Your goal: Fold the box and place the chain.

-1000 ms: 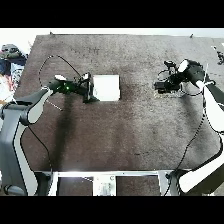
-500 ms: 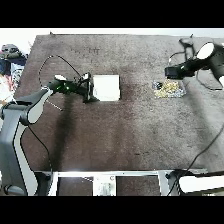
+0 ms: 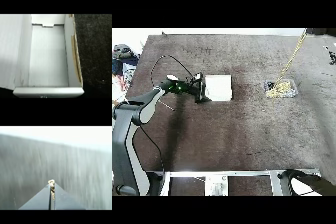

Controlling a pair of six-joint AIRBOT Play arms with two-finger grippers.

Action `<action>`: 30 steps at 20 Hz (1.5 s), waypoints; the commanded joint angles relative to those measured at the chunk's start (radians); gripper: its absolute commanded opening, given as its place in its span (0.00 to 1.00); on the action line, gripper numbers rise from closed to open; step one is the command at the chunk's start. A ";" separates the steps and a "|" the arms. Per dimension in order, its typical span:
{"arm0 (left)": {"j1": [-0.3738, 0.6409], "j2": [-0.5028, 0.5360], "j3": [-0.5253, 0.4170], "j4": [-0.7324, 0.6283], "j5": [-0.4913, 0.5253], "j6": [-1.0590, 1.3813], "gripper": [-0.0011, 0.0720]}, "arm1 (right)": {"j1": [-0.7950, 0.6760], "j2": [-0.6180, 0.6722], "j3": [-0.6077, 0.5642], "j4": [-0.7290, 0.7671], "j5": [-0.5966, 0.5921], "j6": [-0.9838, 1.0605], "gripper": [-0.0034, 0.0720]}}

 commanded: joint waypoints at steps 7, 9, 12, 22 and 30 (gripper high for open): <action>0.000 -0.001 0.000 0.000 0.000 0.000 0.30 | 0.294 0.002 0.002 -0.001 -0.344 -0.056 0.06; 0.000 -0.001 0.000 0.000 0.000 0.000 0.30 | 0.342 -0.043 0.002 0.000 -0.344 -0.056 0.06; 0.000 -0.001 0.000 0.000 0.000 0.000 0.30 | 0.402 -0.117 0.002 0.011 -0.312 -0.051 0.06; 0.000 -0.001 0.000 0.000 0.000 0.000 0.30 | 0.554 -0.420 0.000 0.163 -0.083 -0.052 0.06; 0.000 -0.001 0.000 0.000 0.000 0.001 0.30 | 0.460 -0.543 0.000 0.106 0.005 -0.018 0.49</action>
